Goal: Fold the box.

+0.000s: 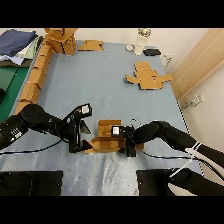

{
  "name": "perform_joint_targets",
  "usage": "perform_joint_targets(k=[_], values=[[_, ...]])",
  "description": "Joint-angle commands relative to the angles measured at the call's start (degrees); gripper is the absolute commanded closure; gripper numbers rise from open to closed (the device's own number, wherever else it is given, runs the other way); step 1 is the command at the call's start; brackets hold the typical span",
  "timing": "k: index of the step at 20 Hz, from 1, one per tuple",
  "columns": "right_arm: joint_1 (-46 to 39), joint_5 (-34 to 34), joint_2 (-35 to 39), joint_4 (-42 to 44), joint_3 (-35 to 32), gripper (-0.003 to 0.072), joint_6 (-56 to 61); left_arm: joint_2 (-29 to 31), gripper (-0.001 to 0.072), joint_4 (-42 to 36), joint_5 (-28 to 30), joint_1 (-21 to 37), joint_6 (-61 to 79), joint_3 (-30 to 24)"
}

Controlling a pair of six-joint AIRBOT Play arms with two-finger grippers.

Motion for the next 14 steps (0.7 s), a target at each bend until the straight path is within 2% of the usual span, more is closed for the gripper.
perform_joint_targets(k=[1,3,5,7,14], values=[[0.0,0.0,0.0,0.0,0.0,0.0132,0.0,0.3,0.0042,8.0,0.9,-2.4,4.1,-1.9],[0.0,0.0,0.0,0.0,0.0,0.0132,0.0,0.1,0.0014,6.7,6.0,-2.4,7.6,-6.2],[0.0,0.0,0.0,0.0,0.0,0.0131,0.0,-1.0,0.0013,1.5,13.7,-2.4,10.0,-10.2],[0.0,0.0,0.0,0.0,0.0,0.0131,0.0,-2.6,0.0013,-3.0,18.6,-2.4,12.2,-10.9],[0.0,0.0,0.0,0.0,0.0,0.0132,0.0,-3.6,0.0014,-5.0,17.9,-3.1,13.5,-10.8]])
